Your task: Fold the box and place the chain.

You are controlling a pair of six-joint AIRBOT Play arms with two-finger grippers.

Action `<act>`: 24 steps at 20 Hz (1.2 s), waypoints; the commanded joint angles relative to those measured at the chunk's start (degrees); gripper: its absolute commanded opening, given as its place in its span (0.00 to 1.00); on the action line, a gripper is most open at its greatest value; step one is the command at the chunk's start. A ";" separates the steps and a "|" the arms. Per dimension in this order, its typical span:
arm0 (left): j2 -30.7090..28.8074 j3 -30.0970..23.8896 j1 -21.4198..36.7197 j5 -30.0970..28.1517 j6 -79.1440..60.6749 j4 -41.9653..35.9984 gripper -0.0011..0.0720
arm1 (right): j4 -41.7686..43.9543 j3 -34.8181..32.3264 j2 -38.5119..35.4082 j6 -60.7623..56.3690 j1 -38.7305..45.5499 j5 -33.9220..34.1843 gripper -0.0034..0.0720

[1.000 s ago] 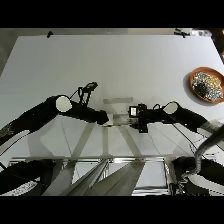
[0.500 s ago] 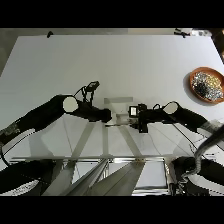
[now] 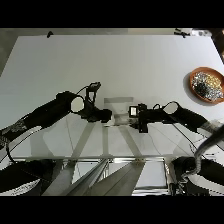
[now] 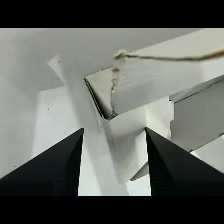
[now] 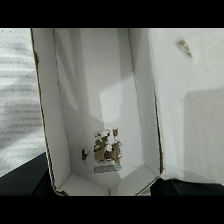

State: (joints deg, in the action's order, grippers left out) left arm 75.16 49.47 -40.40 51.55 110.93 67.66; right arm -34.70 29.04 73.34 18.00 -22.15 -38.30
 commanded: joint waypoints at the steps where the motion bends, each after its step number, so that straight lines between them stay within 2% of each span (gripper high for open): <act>1: 0.13 0.15 -0.11 0.28 3.50 1.84 0.54 | 0.02 0.04 0.00 -0.02 0.02 -0.02 0.59; 8: 0.15 0.20 -3.41 -4.31 11.34 4.70 0.50 | 0.02 0.04 0.00 0.00 0.02 0.00 0.59; 15: 0.15 0.24 -4.02 1.38 11.80 9.38 0.48 | 0.02 0.04 0.00 0.00 0.02 -0.02 0.59; 18: 0.63 0.83 -5.66 3.34 16.44 14.67 0.47 | 0.02 0.04 0.00 0.00 0.02 0.00 0.59; 21: 4.00 5.81 -6.84 9.01 16.33 17.53 0.47 | 0.00 0.04 0.00 0.00 0.02 0.00 0.59; 24: 5.90 9.01 -7.56 9.05 16.13 16.85 0.49 | 0.02 0.04 0.00 -0.02 0.02 0.00 0.59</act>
